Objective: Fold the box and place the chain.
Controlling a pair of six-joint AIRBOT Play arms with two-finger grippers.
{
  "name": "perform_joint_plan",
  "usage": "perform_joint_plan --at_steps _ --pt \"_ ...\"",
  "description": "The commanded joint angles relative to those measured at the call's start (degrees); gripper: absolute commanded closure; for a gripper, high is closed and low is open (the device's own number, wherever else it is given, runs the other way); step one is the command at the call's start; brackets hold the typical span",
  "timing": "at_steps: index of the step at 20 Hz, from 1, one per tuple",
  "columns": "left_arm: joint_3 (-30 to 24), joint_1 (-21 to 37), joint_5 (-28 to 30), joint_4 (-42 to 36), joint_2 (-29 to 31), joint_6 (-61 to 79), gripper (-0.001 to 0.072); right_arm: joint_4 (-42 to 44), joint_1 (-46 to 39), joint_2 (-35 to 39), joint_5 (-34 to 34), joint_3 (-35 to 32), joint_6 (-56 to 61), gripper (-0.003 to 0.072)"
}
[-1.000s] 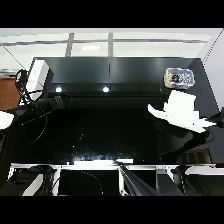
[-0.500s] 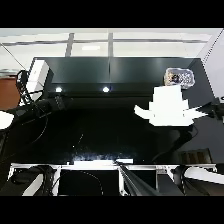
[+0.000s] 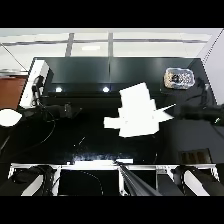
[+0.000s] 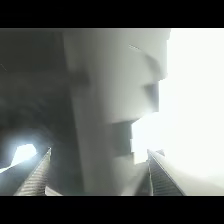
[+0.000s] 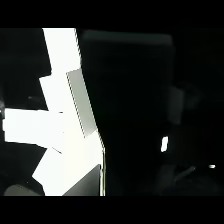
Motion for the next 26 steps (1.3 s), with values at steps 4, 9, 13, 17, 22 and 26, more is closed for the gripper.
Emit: perform_joint_plan --at_steps 4,9,13,17,22,26 --pt "0.0 -1.2 -5.3 -20.7 -16.0 17.0 0.0021 4.4 18.7 10.4 -17.7 -13.7 -0.8 0.0644" --pt "0.1 -1.6 -9.1 -39.0 -29.7 39.0 0.0021 5.4 23.6 10.5 -18.3 -13.7 -0.6 0.0643" --pt "2.7 -4.5 -15.8 -38.8 -38.3 44.0 0.0022 5.5 24.1 10.5 -18.2 -13.7 -0.1 0.0643" --pt "6.4 -7.7 -22.6 -42.5 -44.3 53.9 0.0022 5.5 24.1 10.5 -17.9 -13.7 -0.1 0.0643" --pt "12.5 -8.1 -31.3 -33.5 -49.6 58.3 0.0152 5.5 24.1 10.5 -16.9 -13.7 0.0 0.0643" --pt "15.7 -8.1 -32.8 -25.3 -50.1 58.2 0.0307 5.3 24.1 10.5 -16.9 -13.7 0.6 0.0643"
